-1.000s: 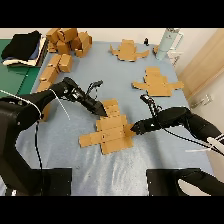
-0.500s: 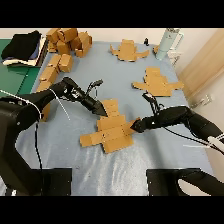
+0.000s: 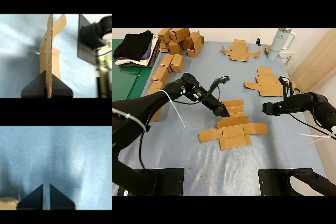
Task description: Fold the box.
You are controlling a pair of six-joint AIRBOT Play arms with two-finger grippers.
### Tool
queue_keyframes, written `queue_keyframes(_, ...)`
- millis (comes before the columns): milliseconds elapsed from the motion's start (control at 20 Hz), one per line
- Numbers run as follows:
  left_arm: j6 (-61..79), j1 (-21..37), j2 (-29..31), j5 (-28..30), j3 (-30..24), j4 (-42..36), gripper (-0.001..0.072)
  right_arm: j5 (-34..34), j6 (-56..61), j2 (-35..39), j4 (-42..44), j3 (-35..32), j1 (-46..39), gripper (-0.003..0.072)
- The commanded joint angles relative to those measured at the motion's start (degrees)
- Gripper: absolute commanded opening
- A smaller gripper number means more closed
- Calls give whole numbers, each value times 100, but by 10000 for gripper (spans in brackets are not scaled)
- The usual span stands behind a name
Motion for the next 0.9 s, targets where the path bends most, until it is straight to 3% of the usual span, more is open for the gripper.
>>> queue_keyframes(0,1434,-511,686,1403,-785,-190,8,31,332,-31,61,105,-61,4)
queue_keyframes(50,1838,-595,798,1749,-1086,-361,9,92,332,-50,149,105,-24,4)
queue_keyframes(150,2216,-660,789,1908,-1462,-409,10,313,330,-72,282,105,79,4)
queue_keyframes(300,2216,-678,743,2297,-1773,-404,10,599,328,-72,391,105,245,4)
queue_keyframes(600,2356,-684,743,2317,-1818,-393,12,479,328,-72,396,105,553,4)
queue_keyframes(850,1985,-675,953,2111,-1683,280,12,472,321,-72,389,105,557,4)
